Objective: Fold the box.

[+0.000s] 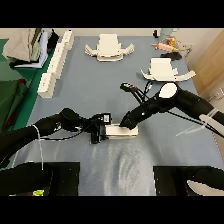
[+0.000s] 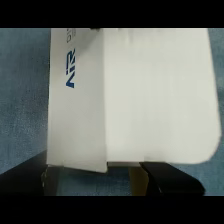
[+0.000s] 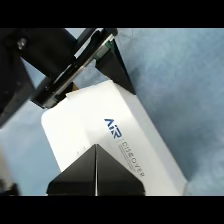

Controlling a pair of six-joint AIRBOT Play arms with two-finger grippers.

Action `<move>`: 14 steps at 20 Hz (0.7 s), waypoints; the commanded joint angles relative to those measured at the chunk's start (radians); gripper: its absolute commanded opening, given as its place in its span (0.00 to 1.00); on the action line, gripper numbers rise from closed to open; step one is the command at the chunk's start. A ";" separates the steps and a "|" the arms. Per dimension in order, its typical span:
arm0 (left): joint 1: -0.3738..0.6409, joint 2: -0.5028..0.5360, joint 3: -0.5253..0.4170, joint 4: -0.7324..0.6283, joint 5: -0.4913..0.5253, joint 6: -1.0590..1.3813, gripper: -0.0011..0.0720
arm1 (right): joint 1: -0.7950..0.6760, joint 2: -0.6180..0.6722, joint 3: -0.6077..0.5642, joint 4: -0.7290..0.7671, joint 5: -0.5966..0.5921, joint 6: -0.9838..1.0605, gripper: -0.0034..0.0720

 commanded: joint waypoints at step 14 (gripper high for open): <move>0.000 0.000 0.000 0.000 0.000 0.000 0.66 | 0.235 0.416 -0.423 -0.265 -0.604 -0.180 0.37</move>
